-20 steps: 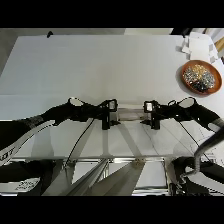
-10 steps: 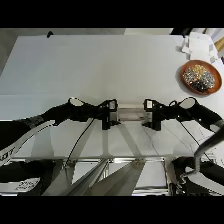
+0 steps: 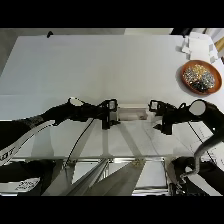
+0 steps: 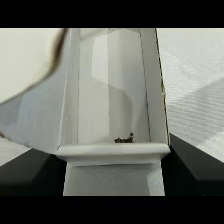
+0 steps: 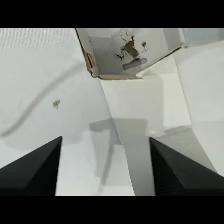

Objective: Fold the box and place the chain.

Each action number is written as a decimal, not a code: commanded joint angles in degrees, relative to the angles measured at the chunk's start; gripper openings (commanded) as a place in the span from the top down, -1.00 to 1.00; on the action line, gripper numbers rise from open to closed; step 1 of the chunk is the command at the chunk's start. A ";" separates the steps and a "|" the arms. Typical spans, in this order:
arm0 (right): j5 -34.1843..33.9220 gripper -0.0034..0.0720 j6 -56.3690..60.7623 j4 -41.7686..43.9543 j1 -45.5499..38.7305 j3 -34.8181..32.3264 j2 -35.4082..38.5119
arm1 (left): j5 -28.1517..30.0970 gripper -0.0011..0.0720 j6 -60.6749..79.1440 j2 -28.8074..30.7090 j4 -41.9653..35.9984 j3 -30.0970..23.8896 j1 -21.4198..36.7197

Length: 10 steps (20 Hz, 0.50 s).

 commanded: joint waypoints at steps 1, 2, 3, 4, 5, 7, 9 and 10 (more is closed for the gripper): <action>3.61 -0.41 2.71 1.42 0.00 0.04 6.62 | 0.00 0.89 0.02 -0.04 0.04 0.04 0.00; 3.69 -0.40 2.73 4.52 0.00 0.04 7.98 | 0.02 0.89 0.02 -0.04 0.02 0.04 0.00; 3.89 -0.32 3.02 8.83 0.00 0.04 8.96 | 0.00 0.89 0.02 -0.04 0.02 0.04 -0.02; 4.79 0.12 3.15 13.86 0.00 0.04 9.29 | 0.00 0.89 0.02 -0.04 0.04 0.04 -0.02; 5.70 0.89 3.06 19.10 0.00 0.04 9.14 | 0.00 0.89 0.02 -0.04 0.02 0.04 -0.02; 3.06 0.87 1.99 26.60 0.00 0.02 8.52 | 0.00 0.89 0.04 -0.04 0.04 0.04 0.00; -1.31 0.87 2.01 30.25 0.00 0.02 7.41 | 0.00 0.89 0.02 -0.04 0.04 0.04 0.00; -3.93 0.87 2.03 30.47 0.00 0.02 6.56 | 0.00 0.89 0.02 -0.04 0.04 0.04 0.00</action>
